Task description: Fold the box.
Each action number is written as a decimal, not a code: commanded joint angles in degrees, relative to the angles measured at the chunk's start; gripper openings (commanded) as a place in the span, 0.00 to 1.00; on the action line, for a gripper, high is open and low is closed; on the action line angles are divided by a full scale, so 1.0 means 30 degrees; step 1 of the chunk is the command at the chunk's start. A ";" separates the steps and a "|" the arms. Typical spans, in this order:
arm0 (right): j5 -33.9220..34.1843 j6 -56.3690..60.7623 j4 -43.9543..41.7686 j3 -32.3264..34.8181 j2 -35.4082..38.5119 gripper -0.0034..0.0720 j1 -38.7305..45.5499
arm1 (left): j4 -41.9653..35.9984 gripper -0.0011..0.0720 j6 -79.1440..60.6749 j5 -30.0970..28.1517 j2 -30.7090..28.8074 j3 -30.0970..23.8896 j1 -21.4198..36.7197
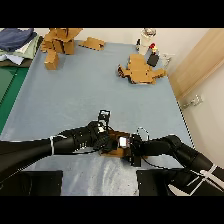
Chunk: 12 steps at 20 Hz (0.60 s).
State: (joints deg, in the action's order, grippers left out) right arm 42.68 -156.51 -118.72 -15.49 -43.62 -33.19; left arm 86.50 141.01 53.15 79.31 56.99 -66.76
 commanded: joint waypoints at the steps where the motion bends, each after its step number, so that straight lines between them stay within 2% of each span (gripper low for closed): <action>1: -0.0051 0.0007 -0.0058 -0.0007 0.0007 0.70 -0.0015 | -0.0182 0.06 0.0692 -0.0160 0.0117 0.0102 -0.0379; 3: -0.0051 0.0007 -0.0058 -0.0007 0.0007 0.70 -0.0015 | -0.0182 0.03 0.1020 0.0007 0.0109 0.0109 -0.0488; 9: -0.0051 0.0007 -0.0058 -0.0007 0.0007 0.70 -0.0015 | -0.0627 0.04 0.0743 0.0240 0.0080 0.0109 -0.0780; 10: -0.0051 0.0007 -0.0058 -0.0007 0.0007 0.70 -0.0015 | -0.0627 0.09 0.0605 0.0364 0.0000 0.0109 -0.0809; 11: -0.0051 0.0007 -0.0058 -0.0007 0.0007 0.70 -0.0015 | -0.0605 0.44 0.0576 0.0459 -0.0146 0.0109 -0.0816; 12: -0.0051 0.0007 -0.0058 -0.0007 0.0007 0.70 -0.0015 | -0.0583 0.59 0.0576 0.0568 -0.0328 0.0109 -0.0765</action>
State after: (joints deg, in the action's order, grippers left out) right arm 42.15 -156.70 -119.00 -15.44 -43.62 -33.21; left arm 83.40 143.11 53.30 79.07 57.30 -69.19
